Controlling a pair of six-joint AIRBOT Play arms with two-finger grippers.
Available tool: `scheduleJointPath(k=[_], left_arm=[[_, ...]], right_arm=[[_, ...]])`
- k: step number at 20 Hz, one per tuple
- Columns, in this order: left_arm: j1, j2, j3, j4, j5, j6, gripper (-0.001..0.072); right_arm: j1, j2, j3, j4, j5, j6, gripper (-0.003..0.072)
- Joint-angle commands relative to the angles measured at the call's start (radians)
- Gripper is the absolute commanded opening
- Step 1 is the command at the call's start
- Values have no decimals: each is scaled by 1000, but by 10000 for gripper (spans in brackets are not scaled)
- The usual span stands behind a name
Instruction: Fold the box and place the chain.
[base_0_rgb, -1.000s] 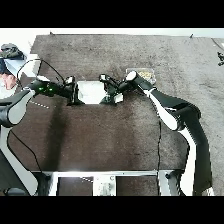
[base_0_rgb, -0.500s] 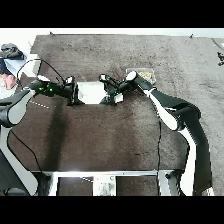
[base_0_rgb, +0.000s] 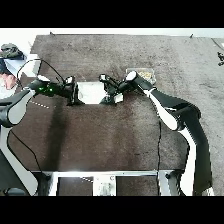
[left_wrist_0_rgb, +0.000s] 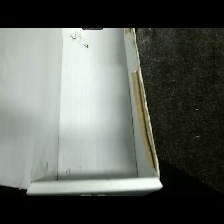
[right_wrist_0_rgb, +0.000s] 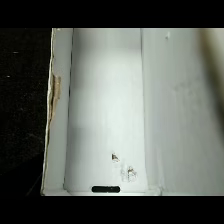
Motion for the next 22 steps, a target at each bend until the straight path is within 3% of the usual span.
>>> scheduleJointPath(k=[1, 20, 21, 22], left_arm=[[1, 0, 0, 1, 0, 0, 298], [1, 0, 0, 1, 0, 0, 299], [1, 0, 0, 1, 0, 0, 298], [1, 0, 0, 1, 0, 0, 298]], right_arm=[[0, -1, 0, 0, 0, 0, 426], [0, 0, 0, 7, 0, 0, 427], [-1, 2, 0, 8, 5, 0, 466], [-2, 7, 0, 7, -3, 0, 592]])
